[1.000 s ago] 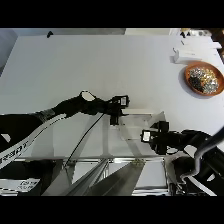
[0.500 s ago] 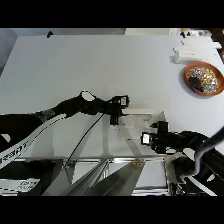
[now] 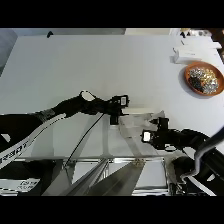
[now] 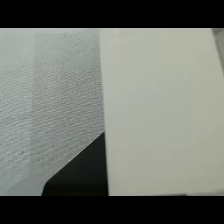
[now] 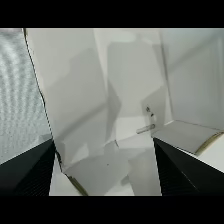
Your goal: Fold the box and place the chain.
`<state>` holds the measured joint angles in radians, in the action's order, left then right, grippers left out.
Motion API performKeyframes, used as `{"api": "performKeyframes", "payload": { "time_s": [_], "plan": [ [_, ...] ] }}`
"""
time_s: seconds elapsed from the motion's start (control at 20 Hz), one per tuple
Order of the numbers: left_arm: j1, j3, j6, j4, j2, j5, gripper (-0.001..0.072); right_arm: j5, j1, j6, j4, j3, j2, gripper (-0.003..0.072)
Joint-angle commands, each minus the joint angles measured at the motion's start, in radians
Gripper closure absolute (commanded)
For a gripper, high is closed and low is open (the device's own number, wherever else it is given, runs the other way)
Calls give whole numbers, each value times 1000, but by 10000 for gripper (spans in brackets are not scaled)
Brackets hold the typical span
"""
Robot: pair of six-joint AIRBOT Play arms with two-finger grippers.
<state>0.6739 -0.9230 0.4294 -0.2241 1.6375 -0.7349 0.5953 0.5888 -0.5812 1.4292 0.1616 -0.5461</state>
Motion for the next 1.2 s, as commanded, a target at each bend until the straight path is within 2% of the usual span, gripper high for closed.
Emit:
{"api": "performKeyframes", "payload": {
  "time_s": [0.0, 0.2, 0.3, 0.75, 0.95, 1.15],
  "plan": [
    [1, 0, 0, 0, 0, -2, 699, 11, -3, 17, -16, 33, 2, 26],
    [1, 0, 0, 0, 0, -2, 699, 33, -12, 92, -100, 95, 0, 25],
    [1, 0, 0, 0, 0, -2, 699, 56, -60, 180, -196, 95, 0, 25],
    [1, 0, 0, 0, 0, -2, 699, 93, -256, 331, -388, 98, -32, 25],
    [1, 0, 0, 0, 0, -2, 699, 203, -213, 312, -301, 98, 30, 26],
    [1, 0, 0, 0, 0, -2, 699, 243, -163, 255, -260, 93, 108, 27]
  ]
}}
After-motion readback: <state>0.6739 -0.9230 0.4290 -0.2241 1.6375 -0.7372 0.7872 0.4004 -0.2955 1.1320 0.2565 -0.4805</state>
